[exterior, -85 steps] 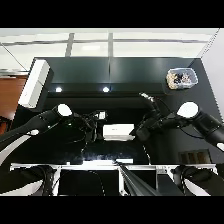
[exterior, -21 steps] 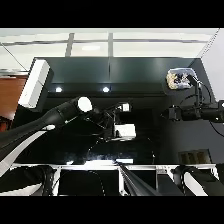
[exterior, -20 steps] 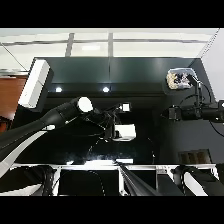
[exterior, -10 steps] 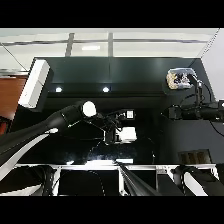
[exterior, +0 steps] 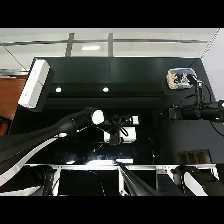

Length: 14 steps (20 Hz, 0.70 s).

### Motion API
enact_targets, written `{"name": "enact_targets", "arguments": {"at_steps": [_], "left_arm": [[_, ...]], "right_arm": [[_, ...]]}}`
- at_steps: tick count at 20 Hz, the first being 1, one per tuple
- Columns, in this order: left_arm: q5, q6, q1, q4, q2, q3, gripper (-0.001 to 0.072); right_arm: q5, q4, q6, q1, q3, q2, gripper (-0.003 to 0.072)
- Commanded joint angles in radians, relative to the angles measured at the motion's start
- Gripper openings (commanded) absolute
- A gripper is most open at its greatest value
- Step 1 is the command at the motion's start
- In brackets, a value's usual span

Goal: Fold the box and place the chain.

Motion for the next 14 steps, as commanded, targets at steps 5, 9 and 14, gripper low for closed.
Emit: {"name": "enact_targets", "arguments": {"at_steps": [5,9,14], "left_arm": [[-0.202,-0.571,0.136,0.24,0.028,0.056,0.0266],[-0.422,-0.896,0.376,0.384,0.132,0.036,0.0265],[-0.534,-0.939,0.718,0.457,0.36,-0.083,0.0265]], "right_arm": [[0.025,-0.019,0.0,-0.001,0.0,0.0,0.0016],[0.019,-0.02,0.0,-0.001,0.0,0.0,0.0017],[0.013,-0.02,0.0,-0.001,0.0,0.0,0.0016]]}}
